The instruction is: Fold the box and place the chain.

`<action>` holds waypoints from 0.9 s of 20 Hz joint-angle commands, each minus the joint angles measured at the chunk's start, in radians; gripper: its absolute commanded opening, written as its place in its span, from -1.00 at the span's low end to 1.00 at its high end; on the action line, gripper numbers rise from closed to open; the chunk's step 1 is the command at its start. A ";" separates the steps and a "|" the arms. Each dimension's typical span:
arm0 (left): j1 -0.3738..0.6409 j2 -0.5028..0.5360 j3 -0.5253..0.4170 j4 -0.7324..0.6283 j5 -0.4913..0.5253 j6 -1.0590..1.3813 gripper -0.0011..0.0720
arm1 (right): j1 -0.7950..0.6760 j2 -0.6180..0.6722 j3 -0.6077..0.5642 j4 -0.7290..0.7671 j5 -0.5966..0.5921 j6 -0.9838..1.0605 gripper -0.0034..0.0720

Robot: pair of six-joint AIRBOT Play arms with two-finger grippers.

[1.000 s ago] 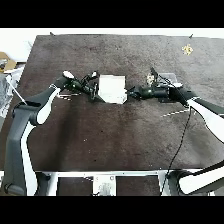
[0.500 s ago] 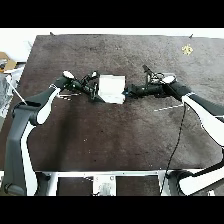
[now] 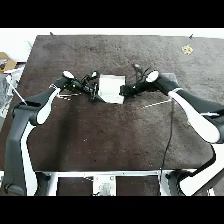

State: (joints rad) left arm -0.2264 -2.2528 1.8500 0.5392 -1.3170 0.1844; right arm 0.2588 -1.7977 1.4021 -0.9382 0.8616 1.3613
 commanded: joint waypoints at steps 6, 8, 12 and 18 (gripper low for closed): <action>0.000 0.000 0.001 0.000 0.000 -0.001 0.09 | 0.068 -0.016 0.161 -0.357 0.134 0.333 0.00; 0.000 0.000 0.001 -0.001 0.000 -0.001 0.09 | 0.113 -0.020 0.204 -0.484 0.166 0.414 0.00; 0.000 0.000 0.001 0.000 0.000 -0.001 0.09 | 0.159 -0.090 0.301 -0.595 0.266 0.499 0.00; 0.000 -0.001 0.001 0.000 0.000 -0.001 0.09 | 0.240 -0.200 0.420 -0.751 0.351 0.581 -0.08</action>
State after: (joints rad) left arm -0.2264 -2.2528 1.8500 0.5385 -1.3170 0.1837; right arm 0.4664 -1.9568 1.7763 -1.6123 1.1736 1.8790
